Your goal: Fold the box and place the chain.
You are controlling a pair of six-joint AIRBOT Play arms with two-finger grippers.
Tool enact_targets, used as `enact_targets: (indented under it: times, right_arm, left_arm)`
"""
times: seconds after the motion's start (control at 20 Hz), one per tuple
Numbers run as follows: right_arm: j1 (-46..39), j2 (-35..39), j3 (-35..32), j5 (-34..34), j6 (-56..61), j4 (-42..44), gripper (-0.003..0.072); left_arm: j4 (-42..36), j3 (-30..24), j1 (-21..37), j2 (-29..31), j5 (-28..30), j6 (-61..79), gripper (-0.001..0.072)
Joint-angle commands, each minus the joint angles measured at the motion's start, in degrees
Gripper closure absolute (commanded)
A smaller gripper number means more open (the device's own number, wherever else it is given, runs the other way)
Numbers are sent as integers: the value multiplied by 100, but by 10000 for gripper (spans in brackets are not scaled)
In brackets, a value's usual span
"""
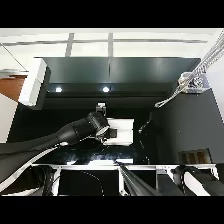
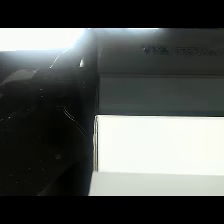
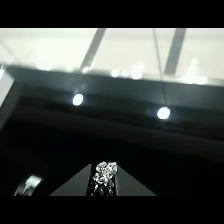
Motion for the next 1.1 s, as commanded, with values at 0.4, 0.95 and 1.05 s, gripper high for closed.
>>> enact_targets:
  times: [0.4, 0.95, 1.05]
  right_arm:
    - [2131, 181, -1384, 752, 22, -142, 646]
    - [3550, 179, -3689, -970, -7, 420, 648]
    - [3661, 177, -4142, -1333, -2, 431, 647]
  left_arm:
    - [2, -2, 0, -2, 2, 2, 680]
    - [2, -2, 0, -2, 0, 0, 680]
    - [2, -2, 0, -2, 2, 0, 680]
